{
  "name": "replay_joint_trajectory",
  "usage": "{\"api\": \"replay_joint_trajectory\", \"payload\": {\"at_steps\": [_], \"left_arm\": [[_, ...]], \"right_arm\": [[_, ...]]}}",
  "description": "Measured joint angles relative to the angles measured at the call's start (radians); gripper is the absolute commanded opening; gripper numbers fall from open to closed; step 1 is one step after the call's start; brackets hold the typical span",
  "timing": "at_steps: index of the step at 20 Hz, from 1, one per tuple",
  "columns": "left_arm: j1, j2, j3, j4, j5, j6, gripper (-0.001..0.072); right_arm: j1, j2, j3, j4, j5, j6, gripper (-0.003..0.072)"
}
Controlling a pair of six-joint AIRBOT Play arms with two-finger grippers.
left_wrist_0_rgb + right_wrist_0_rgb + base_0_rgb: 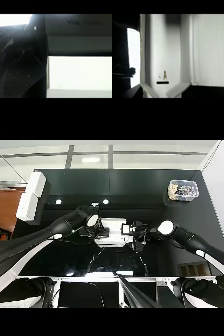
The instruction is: Fold the box and place the chain.
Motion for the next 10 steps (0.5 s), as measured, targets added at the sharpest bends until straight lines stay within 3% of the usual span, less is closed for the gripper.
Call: {"api": "replay_joint_trajectory", "payload": {"at_steps": [7, 10], "left_arm": [[0.000, 0.000, 0.000, -0.002, 0.000, -0.003, 0.0030], [0.000, 0.000, 0.000, -0.010, 0.000, -0.003, 0.0031]], "right_arm": [[-0.003, 0.010, 0.000, -0.077, 0.041, 0.084, 0.0611], [-0.003, 0.010, 0.000, -0.081, 0.037, 0.091, 0.0282]]}}
